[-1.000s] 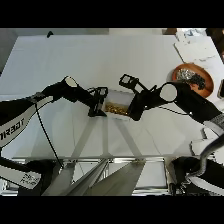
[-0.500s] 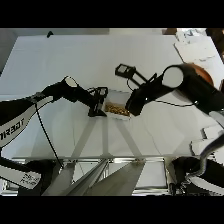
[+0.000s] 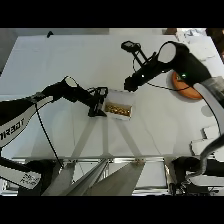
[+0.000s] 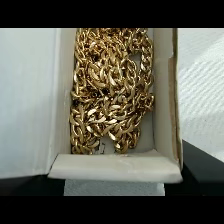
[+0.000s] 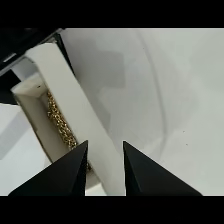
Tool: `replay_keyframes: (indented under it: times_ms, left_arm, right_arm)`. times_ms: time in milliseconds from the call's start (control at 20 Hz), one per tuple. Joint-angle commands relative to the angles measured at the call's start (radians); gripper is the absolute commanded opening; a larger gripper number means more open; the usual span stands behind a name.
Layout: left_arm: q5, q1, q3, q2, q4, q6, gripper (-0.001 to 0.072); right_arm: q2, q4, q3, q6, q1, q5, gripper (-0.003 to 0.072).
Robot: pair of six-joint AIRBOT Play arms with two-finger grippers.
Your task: Fold the box and place the chain.
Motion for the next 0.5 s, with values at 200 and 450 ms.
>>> replay_keyframes:
  times_ms: [200,450]
  left_arm:
    - [0.000,0.000,0.001,0.001,0.000,0.000,0.0092]
    - [0.000,0.000,0.001,0.001,0.000,0.000,0.0092]
  right_arm:
    - [-0.077,0.023,0.009,-0.296,0.074,0.057,0.0273]
    - [-0.004,0.023,-0.061,-0.418,0.148,-0.074,0.0339]
